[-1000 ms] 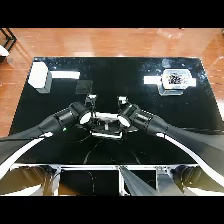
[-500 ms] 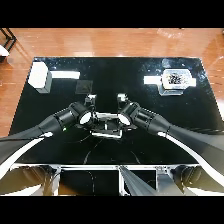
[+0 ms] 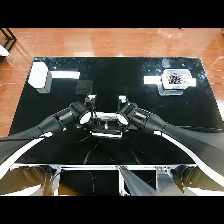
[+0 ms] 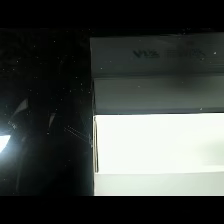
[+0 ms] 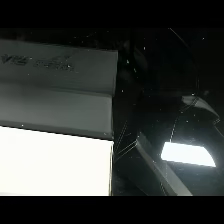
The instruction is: Fold the box and place the chain.
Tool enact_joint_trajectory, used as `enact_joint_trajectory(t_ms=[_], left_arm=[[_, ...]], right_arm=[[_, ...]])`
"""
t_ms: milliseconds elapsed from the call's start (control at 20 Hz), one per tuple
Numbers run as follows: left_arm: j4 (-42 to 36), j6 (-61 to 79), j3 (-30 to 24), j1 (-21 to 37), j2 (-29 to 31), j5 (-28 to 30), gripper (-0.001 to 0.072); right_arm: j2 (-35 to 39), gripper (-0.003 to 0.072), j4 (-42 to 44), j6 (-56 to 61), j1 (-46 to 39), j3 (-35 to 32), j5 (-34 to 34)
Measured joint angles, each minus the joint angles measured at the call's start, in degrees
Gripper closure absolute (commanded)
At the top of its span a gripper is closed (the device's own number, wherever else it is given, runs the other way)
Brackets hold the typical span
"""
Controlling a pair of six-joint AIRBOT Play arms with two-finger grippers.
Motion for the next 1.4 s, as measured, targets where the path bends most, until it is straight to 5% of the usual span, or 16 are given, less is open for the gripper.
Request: enact_joint_trajectory(t_ms=[50, 200, 800, 1400], left_arm=[[0.0, 0.0, 0.0, 0.0, 0.0, 0.0, 0.0681], [0.2, 0.4, 0.0, 0.0, 0.0, -0.1, 0.0681], [-0.4, 0.3, 0.0, 0.0, 0.0, 0.1, 0.0681], [-0.5, 0.5, 0.0, 0.0, 0.0, 0.1, 0.0681]], right_arm=[[0.0, 0.0436, 0.1, -0.2, 0.0, 0.0, 0.0], [0.6, 0.0128, 0.2, -1.0, -0.1, -0.1, 0.6], [16.1, 0.0124, -1.2, -10.5, -3.0, -0.4, 6.8], [6.4, 0.0153, 0.7, -6.5, -3.1, -1.1, 0.7]])
